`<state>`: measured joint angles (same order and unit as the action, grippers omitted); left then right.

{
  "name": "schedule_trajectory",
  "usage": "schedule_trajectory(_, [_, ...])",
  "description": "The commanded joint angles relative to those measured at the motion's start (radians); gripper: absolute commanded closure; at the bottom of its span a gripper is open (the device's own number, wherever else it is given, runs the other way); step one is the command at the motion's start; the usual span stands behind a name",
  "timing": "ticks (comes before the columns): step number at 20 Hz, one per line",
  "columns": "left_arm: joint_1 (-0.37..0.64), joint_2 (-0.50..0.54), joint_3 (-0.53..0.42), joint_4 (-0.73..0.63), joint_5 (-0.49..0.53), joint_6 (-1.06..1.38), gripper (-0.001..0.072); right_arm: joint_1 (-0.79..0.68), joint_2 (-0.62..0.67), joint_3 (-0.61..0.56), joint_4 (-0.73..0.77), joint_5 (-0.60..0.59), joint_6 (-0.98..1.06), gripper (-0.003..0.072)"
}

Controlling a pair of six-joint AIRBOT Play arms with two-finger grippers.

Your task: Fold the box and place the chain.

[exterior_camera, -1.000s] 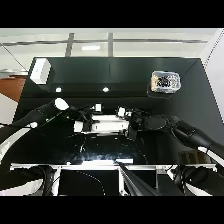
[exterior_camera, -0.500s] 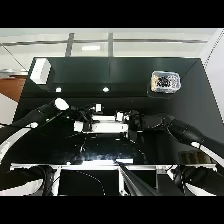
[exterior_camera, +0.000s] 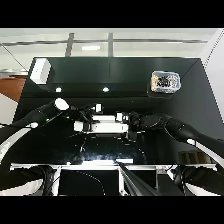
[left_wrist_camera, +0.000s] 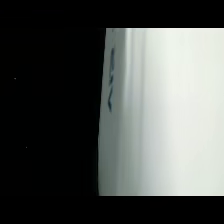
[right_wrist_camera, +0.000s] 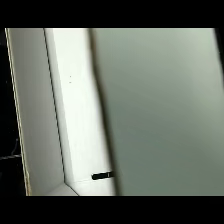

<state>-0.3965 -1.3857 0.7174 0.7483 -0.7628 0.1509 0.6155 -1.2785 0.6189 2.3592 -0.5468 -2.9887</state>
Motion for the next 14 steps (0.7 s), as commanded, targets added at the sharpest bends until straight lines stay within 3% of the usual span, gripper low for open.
schedule_trajectory(1, [0.0,-0.005,-0.001,0.0,0.0,0.0,0.0684,0.0,-0.004,0.0,0.002,0.004,0.0,-0.0013])
schedule_trajectory(14, [0.0,-0.008,-0.001,-0.001,0.0,0.0,0.0684,0.0,-0.033,0.007,0.003,-0.008,0.0,-0.0013])
